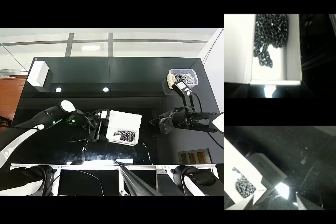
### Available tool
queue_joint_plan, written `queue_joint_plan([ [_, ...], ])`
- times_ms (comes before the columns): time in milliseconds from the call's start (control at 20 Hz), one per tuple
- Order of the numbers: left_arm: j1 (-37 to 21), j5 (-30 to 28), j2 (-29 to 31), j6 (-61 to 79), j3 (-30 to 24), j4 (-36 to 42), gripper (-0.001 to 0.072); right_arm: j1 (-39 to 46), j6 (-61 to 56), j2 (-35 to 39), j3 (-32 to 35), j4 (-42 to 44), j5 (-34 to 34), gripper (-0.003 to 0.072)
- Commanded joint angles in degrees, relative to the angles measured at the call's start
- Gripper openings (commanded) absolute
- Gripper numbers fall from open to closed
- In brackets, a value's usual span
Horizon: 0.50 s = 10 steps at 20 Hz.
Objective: Fold the box and place the chain.
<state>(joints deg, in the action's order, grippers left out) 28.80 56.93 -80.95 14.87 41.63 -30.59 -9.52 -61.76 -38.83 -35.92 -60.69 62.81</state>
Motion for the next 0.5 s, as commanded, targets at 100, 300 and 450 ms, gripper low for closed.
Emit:
queue_joint_plan([
  [100, 1.29, -1.51, 0.00, -1.18, 0.09, -1.95, 0.0715, 0.00, 0.02, 0.02, -0.07, -0.02, -0.09, 0.0618],
  [300, 1.29, -2.97, 0.00, -2.51, 0.11, -1.73, 0.0553, 0.00, 0.04, 0.02, -0.07, -0.04, -0.35, 0.0619],
  [450, 1.29, -2.95, 0.00, -2.54, 0.11, -1.75, 0.0505, -0.09, -2.32, -0.02, -0.07, 0.48, -2.32, 0.0720],
])
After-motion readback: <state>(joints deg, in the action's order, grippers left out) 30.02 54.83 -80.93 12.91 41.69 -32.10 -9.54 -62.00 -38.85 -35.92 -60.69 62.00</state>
